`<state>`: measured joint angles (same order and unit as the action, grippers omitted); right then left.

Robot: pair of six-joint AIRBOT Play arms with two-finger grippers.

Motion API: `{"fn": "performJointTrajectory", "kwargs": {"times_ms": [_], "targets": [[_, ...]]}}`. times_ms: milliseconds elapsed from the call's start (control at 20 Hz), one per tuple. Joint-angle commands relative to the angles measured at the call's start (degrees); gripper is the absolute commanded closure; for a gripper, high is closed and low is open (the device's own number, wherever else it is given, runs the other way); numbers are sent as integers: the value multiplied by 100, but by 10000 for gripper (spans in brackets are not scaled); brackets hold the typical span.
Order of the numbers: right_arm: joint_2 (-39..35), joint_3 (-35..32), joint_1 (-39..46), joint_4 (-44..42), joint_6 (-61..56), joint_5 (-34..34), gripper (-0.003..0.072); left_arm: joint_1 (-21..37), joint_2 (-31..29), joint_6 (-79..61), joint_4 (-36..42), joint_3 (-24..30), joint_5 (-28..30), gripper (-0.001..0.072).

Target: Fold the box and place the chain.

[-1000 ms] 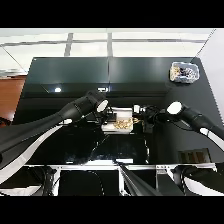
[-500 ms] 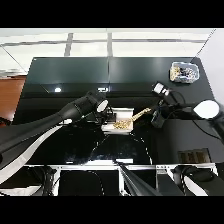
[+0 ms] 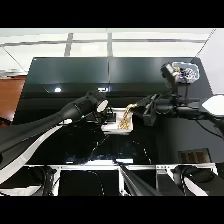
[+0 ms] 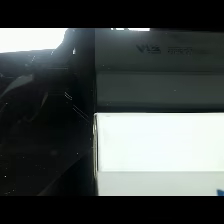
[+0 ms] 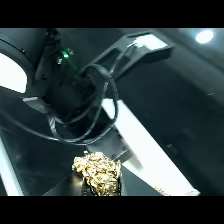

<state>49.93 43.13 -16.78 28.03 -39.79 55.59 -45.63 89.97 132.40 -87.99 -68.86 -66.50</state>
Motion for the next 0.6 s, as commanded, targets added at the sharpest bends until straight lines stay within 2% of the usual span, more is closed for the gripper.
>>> {"fn": "performJointTrajectory", "kwargs": {"times_ms": [0,100,200,350,550], "targets": [[546,-96,-339,164,-186,-181,671,4,-2,2,-2,-4,4,682],[903,-96,-361,249,-201,-186,656,4,-2,2,0,-4,4,682],[1019,-96,-356,302,-201,-256,403,4,-2,2,0,-4,4,682],[1003,-87,-223,382,-201,-192,403,4,-2,2,9,-4,-11,682],[1003,-87,323,380,-199,315,404,4,-2,2,22,-4,31,682]]}}
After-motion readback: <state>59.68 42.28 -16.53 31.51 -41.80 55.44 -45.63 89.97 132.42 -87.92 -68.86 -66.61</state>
